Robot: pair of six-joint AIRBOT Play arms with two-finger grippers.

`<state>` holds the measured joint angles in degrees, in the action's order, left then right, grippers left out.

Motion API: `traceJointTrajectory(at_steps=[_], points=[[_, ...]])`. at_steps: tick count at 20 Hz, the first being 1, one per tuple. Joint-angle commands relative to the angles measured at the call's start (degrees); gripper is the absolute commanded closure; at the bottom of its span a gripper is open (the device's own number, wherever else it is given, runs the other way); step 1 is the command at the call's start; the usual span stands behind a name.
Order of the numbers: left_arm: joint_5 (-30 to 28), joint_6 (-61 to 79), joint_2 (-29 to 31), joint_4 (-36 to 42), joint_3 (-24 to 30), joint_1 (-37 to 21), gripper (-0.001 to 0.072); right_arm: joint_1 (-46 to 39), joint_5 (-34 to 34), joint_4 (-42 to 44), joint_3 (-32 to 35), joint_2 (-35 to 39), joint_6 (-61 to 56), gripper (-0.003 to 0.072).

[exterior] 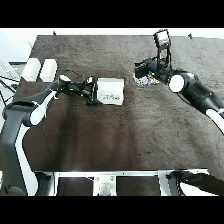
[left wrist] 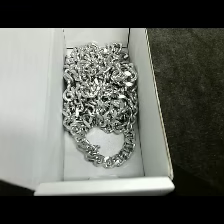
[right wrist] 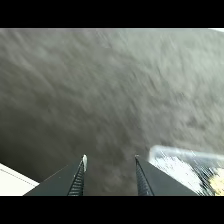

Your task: Fold the box and place the chain.

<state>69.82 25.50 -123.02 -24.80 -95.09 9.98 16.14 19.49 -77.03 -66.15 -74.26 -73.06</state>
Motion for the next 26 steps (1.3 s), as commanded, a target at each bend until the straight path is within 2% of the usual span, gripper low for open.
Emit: traceJointTrajectory(at_steps=[1, 2, 4, 7, 11, 14, 19, 22, 23, 25, 26], points=[[-0.2, 0.0, 0.0, 0.0, 0.0, 0.0, 0.0421, -4.9, 13.4, 19.1, -6.5, -6.6, 23.5, 0.0325], [-0.2, 0.0, 0.0, 0.0, 0.0, 0.0, 0.0421, -6.1, 15.8, 26.6, -8.0, -8.9, 30.2, 0.0332], [-0.2, 0.0, 0.0, 0.0, 0.0, 0.0, 0.0421, -8.0, 20.0, 38.6, -10.4, -13.0, 39.1, 0.0404], [-0.2, 0.0, 0.0, 0.0, 0.0, 0.0, 0.0422, -9.9, 29.3, 48.2, -15.5, -19.5, 46.4, 0.0407], [-0.2, 0.0, 0.0, 0.0, 0.0, 0.0, 0.0421, -10.1, 33.6, 48.5, -23.3, -26.9, 48.1, 0.0406], [-0.2, 0.0, 0.0, 0.0, 0.0, 0.0, 0.0421, -9.9, 39.7, 48.5, -27.2, -31.0, 48.0, 0.0405], [-0.3, 0.0, 0.0, 0.0, 0.0, 0.0, 0.0421, -7.1, 46.2, 44.2, -27.3, -31.6, 48.0, 0.0405], [-0.3, 0.0, 0.0, 0.0, 0.0, 0.0, 0.0422, -4.6, 47.2, 38.2, -27.3, -31.6, 46.5, 0.0402], [-0.3, 0.0, 0.0, 0.0, 0.0, 0.0, 0.0421, -4.0, 47.6, 37.1, -27.4, -31.6, 46.5, 0.0362], [-0.3, 0.0, 0.0, 0.0, 0.0, 0.0, 0.0421, -3.4, 47.7, 36.9, -27.7, -31.5, 46.5, 0.0359], [-0.3, 0.0, 0.0, 0.0, 0.0, 0.0, 0.0421, -3.3, 47.7, 36.9, -27.9, -31.4, 46.5, 0.0334]])
